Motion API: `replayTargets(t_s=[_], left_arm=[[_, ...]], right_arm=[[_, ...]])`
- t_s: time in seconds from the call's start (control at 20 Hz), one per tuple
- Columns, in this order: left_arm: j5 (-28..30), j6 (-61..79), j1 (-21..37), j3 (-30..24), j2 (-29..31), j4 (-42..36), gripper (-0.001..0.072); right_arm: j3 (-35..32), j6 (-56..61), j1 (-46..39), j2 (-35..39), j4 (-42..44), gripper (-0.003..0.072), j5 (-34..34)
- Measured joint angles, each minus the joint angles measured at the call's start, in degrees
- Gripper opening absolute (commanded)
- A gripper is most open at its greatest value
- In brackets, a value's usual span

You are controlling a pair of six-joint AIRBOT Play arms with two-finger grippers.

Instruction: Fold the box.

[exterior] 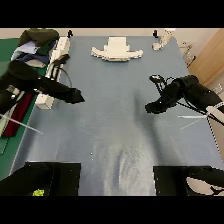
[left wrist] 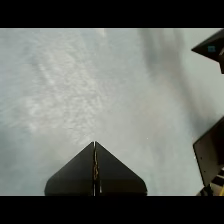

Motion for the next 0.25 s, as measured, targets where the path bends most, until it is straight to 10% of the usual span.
replayTargets(t_s=[0.25], left_arm=[[3.17, -1.11, -6.10, 0.42, -7.74, -0.22, 0.0013]], right_arm=[[0.00, 0.00, 0.00, 0.00, 0.00, 0.0008, 0.00]])
